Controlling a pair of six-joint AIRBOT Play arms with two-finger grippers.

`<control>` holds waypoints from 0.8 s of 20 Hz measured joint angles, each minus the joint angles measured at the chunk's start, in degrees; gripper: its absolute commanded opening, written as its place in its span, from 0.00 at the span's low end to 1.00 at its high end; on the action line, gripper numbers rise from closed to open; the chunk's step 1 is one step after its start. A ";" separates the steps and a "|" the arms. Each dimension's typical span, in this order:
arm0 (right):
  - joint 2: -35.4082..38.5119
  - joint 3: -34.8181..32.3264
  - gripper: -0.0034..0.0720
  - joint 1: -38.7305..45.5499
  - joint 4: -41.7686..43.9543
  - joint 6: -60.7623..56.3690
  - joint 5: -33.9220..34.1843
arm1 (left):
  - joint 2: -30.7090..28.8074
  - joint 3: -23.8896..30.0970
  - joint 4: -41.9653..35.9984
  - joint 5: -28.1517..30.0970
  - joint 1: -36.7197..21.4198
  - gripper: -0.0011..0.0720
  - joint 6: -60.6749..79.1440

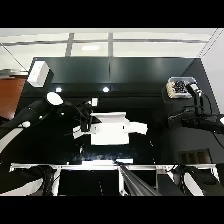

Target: Fold the box and place the chain.

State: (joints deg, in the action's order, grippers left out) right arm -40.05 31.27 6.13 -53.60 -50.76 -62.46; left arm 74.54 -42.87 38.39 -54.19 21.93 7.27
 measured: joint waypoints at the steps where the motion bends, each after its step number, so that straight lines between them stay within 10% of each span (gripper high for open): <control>1: 0.09 0.04 0.97 -0.44 0.87 0.66 0.46 | -0.63 1.03 0.11 1.79 0.85 0.05 0.37; 16: -0.02 -10.82 0.96 -28.61 5.05 18.75 19.19 | -0.48 7.15 -0.59 12.68 3.23 0.06 1.38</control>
State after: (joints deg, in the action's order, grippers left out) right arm -40.07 20.45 -22.48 -48.56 -32.01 -43.27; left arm 74.06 -35.73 37.80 -41.52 25.17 8.64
